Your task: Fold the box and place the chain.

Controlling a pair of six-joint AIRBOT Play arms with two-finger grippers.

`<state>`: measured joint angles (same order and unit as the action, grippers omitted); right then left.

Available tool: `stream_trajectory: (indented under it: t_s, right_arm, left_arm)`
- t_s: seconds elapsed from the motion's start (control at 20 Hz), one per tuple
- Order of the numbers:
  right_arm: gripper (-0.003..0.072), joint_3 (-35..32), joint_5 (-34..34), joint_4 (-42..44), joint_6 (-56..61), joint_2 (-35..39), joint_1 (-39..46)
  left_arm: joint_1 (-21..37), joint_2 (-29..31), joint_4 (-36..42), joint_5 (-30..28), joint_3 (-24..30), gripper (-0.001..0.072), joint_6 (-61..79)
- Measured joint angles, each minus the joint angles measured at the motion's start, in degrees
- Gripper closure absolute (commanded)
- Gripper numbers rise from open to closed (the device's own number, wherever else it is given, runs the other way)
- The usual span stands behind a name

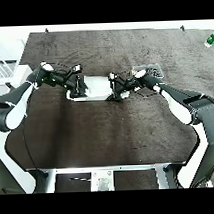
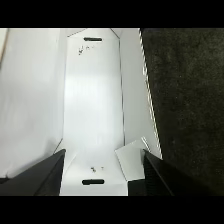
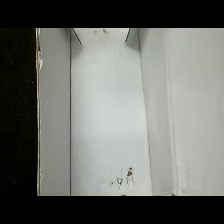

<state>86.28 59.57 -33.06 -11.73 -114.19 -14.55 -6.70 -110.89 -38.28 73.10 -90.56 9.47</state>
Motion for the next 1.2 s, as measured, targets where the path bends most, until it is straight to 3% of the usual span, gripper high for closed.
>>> stream_trajectory:
  t_s: [0.2,0.3,0.65,0.7,0.75,0.85,0.95,1.2]
  right_arm:
    - [0.0097,0.00,0.00,0.00,0.02,0.00,0.00]
    - [0.0097,0.00,0.00,0.00,0.04,0.00,0.00]
    - [0.0097,0.00,0.04,0.02,0.09,0.00,0.00]
    - [0.0097,0.00,0.11,0.02,0.09,0.00,0.00]
    - [0.0097,0.00,0.11,0.02,0.09,0.00,0.00]
    - [0.0098,0.00,0.02,0.17,0.15,0.00,0.00]
    - [0.0097,0.00,0.13,0.17,0.13,0.00,0.00]
    - [0.0097,0.00,-0.13,0.13,0.20,0.00,0.00]
  left_arm:
    - [0.00,-0.59,0.42,0.09,0.00,0.0137,-0.02]
    - [0.00,-0.72,0.72,0.04,0.00,0.0027,0.07]
    - [0.00,-0.81,1.11,0.37,0.00,0.0060,0.07]
    - [0.02,-0.81,1.11,0.63,-0.02,0.0201,0.04]
    - [0.09,-0.79,1.11,1.11,-0.02,0.0403,0.04]
    - [0.35,-0.48,1.22,2.25,-0.22,0.0432,0.04]
    - [1.33,-0.33,1.25,5.01,-0.52,0.0673,-0.44]
    - [6.25,0.00,2.95,14.91,-0.87,0.0692,-2.73]
